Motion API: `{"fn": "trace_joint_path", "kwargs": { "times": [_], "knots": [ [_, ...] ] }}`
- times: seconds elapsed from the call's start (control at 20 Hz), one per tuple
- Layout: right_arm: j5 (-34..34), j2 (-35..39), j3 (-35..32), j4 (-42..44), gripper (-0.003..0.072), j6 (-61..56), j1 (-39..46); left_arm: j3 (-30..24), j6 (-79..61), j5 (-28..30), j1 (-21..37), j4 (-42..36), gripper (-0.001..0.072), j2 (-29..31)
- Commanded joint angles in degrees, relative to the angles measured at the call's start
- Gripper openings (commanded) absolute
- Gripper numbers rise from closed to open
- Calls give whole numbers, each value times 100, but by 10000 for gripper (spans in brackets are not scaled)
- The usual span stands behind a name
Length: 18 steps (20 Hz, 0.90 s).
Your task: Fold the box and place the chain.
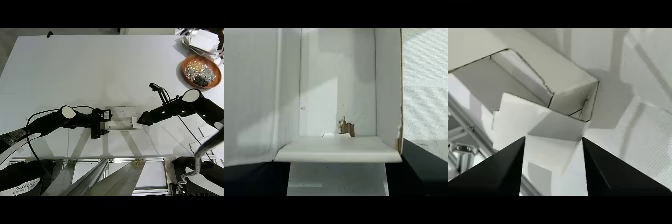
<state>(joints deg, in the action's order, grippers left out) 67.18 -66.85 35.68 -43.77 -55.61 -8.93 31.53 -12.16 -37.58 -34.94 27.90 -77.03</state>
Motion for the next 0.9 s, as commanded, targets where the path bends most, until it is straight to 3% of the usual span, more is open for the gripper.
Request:
{"fn": "trace_joint_path", "kwargs": {
  "times": [0.0,0.25,0.85],
  "knots": [
    [26,13,11,-127,413,-162,-168,2,0,2,-2,2,137,0],
    [-645,13,70,-632,412,-1049,-820,2,0,2,-2,2,137,0],
    [-1064,-107,625,-1816,394,-3932,-2013,2,0,2,-2,2,137,0]
  ]
}}
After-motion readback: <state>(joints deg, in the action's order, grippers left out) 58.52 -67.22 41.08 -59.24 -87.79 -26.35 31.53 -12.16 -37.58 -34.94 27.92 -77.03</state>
